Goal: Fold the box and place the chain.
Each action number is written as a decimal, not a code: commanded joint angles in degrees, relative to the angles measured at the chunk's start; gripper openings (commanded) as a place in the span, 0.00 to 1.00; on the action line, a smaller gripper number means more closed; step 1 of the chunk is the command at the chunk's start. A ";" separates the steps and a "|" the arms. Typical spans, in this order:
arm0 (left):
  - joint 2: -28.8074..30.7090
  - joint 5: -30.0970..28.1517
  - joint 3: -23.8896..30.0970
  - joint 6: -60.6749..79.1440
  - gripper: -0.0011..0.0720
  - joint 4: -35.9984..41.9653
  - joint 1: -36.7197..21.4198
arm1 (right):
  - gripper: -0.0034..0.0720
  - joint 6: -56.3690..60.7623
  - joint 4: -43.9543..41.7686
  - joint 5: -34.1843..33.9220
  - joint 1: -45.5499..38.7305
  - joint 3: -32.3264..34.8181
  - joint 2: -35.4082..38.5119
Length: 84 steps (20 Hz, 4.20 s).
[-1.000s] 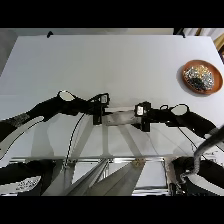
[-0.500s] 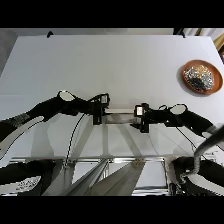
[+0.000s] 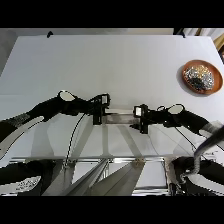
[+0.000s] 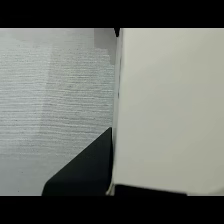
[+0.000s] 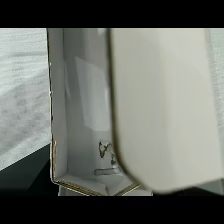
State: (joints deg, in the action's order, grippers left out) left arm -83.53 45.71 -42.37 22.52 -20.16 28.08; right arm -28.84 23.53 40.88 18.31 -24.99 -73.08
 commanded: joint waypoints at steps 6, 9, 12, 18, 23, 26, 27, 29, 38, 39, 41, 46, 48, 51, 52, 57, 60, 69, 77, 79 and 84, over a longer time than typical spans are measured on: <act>0.02 -0.04 0.02 -0.02 0.03 0.00 0.00 | 0.57 -0.15 0.00 -0.35 0.02 0.00 -0.13; 0.02 -0.04 0.02 -0.02 0.03 -0.02 0.00 | 0.57 -0.15 0.02 -0.35 0.02 0.00 -0.11; 0.02 -0.04 0.02 -0.02 0.03 -0.02 0.00 | 0.57 -0.15 0.02 -0.35 0.02 0.00 0.00; 0.02 -0.04 0.02 -0.02 0.03 0.00 0.00 | 0.57 -0.15 0.04 -0.35 0.02 0.00 0.00; 0.02 -0.04 0.02 -0.02 0.03 -0.02 0.00 | 0.57 -0.15 0.04 -0.35 0.02 0.00 0.00; 0.02 -0.11 0.02 0.63 0.03 0.00 -0.02 | 0.57 -0.15 0.04 -0.35 0.02 0.00 0.00; 0.02 -0.07 0.02 0.59 0.03 -0.02 -0.07 | 0.57 -0.15 0.04 -0.35 0.02 0.00 0.00; 0.02 -0.04 0.02 0.39 0.03 0.00 -0.04 | 0.57 -0.15 0.04 -0.33 0.02 0.00 0.00; 0.02 0.04 0.02 0.42 0.03 -0.02 -0.02 | 0.57 -0.15 0.04 -0.35 0.02 0.00 0.00; 0.02 0.04 0.02 0.42 0.03 -0.02 -0.02 | 0.57 -0.15 0.04 -0.35 0.02 0.00 0.00; 0.04 0.07 0.02 0.42 0.03 0.00 -0.02 | 0.57 -0.15 0.04 -0.35 0.02 0.00 0.00; 0.46 -0.11 0.02 0.44 0.16 -0.04 -0.07 | 0.57 -0.15 0.04 -0.35 0.02 0.00 0.00; 1.38 -0.15 0.02 0.42 0.44 0.00 -0.24 | 0.57 -0.15 0.04 -0.33 0.02 0.00 0.00; 3.23 -0.90 0.02 0.42 0.67 -0.31 -0.24 | 0.57 -0.15 0.04 -0.33 0.02 0.00 0.00; 3.85 -1.40 0.02 0.37 0.76 -0.44 -0.24 | 0.57 -0.15 0.04 -0.33 0.02 0.00 0.00; 9.77 -1.55 0.02 -7.80 0.80 -11.76 -0.28 | 0.57 -0.15 0.04 -0.33 0.02 0.00 0.00; 17.16 -0.66 0.02 -21.14 0.80 -23.58 -0.28 | 0.57 -0.15 0.04 -0.33 0.02 0.00 0.00; 28.96 10.64 0.04 -29.51 0.02 -25.35 7.26 | 0.57 -0.15 0.04 -0.33 0.02 0.00 0.00; 16.57 -17.20 0.04 -34.56 0.02 -18.56 13.38 | 0.57 -0.15 0.04 -0.31 0.02 0.00 0.00; 13.60 -24.83 0.02 -34.56 0.02 -15.80 13.38 | 0.57 -0.15 0.04 -0.31 0.02 0.00 0.00; 8.70 -29.22 0.02 -34.56 0.02 -14.56 13.31 | 0.57 -0.15 0.04 -0.31 0.02 0.00 0.00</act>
State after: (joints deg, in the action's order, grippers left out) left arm -71.90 21.10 -42.33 -11.88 -35.97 41.34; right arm -28.99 23.57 40.56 18.33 -24.99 -73.12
